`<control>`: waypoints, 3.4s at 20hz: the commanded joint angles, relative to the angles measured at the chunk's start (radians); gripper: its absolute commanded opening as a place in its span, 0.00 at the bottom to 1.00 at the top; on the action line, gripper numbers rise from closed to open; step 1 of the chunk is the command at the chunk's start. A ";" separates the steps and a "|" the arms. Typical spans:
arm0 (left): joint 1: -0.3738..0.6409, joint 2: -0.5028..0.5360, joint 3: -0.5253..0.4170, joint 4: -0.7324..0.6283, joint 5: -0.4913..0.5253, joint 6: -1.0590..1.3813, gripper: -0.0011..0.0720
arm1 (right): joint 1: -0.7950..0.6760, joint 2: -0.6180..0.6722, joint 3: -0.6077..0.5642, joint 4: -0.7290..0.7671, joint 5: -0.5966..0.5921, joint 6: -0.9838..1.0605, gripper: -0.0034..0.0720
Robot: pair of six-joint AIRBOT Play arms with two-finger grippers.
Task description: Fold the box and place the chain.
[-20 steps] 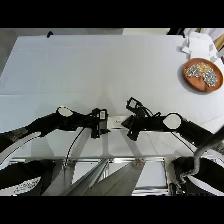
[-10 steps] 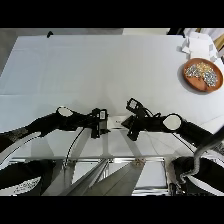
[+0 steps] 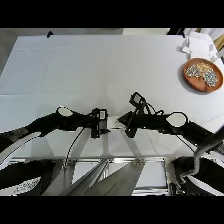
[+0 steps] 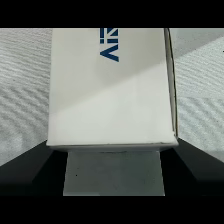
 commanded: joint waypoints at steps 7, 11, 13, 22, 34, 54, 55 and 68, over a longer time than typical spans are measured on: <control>0.000 0.000 0.000 0.001 0.001 0.001 0.38 | 0.077 -0.105 0.001 0.063 0.018 -0.078 0.06; 0.000 0.000 0.000 0.001 0.001 0.001 0.38 | 0.077 -0.124 0.001 0.062 0.008 -0.067 0.06; 0.000 0.000 0.000 0.001 0.001 0.001 0.38 | 0.077 -0.124 0.001 0.062 0.005 -0.066 0.06; 0.000 0.000 0.000 0.001 0.001 0.001 0.38 | 0.077 -0.125 0.001 -0.093 -0.020 0.092 0.06; 0.000 0.000 0.000 0.001 0.001 0.001 0.38 | 0.077 -0.047 0.031 -0.086 -0.025 0.132 0.06; 0.000 0.000 0.000 0.001 0.001 0.001 0.38 | -0.574 0.117 0.276 -1.100 0.969 1.260 0.06; 0.000 0.000 0.000 0.001 0.001 0.001 0.38 | -0.587 0.117 0.276 -1.100 0.978 1.278 0.06; 0.004 0.014 0.000 -0.011 0.018 0.040 0.02 | -0.589 0.117 0.276 -1.099 0.993 1.312 0.06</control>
